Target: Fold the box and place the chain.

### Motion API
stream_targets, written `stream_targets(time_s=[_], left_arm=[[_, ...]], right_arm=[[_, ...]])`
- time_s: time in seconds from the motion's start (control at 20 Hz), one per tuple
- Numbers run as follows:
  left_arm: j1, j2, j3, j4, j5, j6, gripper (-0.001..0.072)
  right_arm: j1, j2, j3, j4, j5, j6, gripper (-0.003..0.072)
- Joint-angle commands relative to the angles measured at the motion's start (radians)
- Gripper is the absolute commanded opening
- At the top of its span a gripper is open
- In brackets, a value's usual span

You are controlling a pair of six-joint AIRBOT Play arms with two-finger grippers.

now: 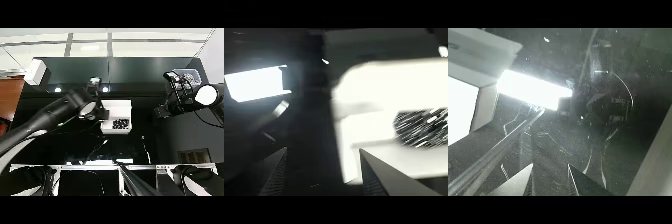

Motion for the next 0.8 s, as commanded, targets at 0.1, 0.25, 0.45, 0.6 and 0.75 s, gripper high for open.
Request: stream_targets(time_s=[0.1, 0.25, 0.45, 0.6, 0.75], left_arm=[[0.240, 0.297, -0.293, 0.075, 0.007, 0.132, 0.0518], [0.517, 0.371, -0.496, -0.480, 0.193, 0.692, 0.0519], [0.635, 0.330, -0.666, -1.095, 0.161, 1.786, 0.0642], [0.586, 0.283, -0.679, -1.115, 0.196, 2.179, 0.0715], [0.529, 0.234, -0.659, -1.087, 0.265, 2.400, 0.0715]], right_arm=[[-0.001, 0.001, 0.000, 0.001, -0.017, 0.002, 0.0269], [-0.001, 0.001, 0.000, 0.015, -0.034, 0.004, 0.0269], [-0.001, 0.000, 0.000, 0.026, -0.050, 0.034, 0.0269], [-0.001, 0.000, 0.000, 0.026, -0.050, 0.041, 0.0269], [-0.001, 0.000, 0.000, 0.027, -0.049, 0.042, 0.0269]])
